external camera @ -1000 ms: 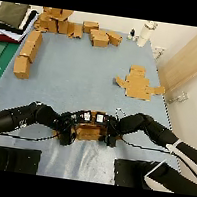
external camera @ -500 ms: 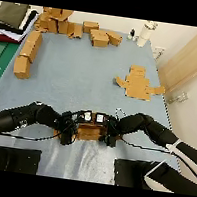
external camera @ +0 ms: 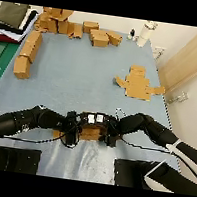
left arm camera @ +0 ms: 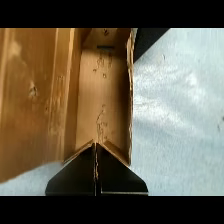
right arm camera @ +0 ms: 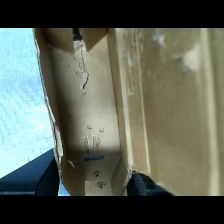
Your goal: Fold the box.
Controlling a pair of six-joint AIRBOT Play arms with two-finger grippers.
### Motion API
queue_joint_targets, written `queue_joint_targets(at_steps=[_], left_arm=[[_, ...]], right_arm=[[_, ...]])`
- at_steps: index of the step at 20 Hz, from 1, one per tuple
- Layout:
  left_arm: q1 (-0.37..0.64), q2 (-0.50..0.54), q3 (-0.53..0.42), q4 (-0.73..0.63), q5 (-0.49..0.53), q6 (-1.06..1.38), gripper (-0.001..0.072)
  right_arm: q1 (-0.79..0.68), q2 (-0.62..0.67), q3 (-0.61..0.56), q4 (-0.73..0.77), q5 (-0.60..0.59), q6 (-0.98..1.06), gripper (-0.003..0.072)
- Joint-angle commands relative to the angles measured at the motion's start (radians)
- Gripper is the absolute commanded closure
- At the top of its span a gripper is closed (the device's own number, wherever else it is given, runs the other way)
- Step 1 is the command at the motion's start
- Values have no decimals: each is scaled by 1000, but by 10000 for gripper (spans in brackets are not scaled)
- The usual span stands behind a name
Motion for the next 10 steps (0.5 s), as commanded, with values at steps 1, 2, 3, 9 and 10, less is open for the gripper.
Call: queue_joint_targets(at_steps=[1, 2, 3, 9, 10], left_arm=[[-25, -5, -3, -40, 55, 0, 697], [-25, -5, -6, -41, 60, 0, 696], [-25, -5, -10, -48, 61, 0, 697], [-25, -5, -14, -50, 50, -8, 47], [-25, -5, -14, -50, 50, -8, 46]], right_arm=[[1, 0, 0, 0, 0, 1, 277], [1, 0, 0, 0, 0, 1, 276], [1, 0, 0, 0, 0, 1, 277], [1, 0, 0, 0, 0, 1, 277], [1, 0, 0, 0, 0, 1, 277]])
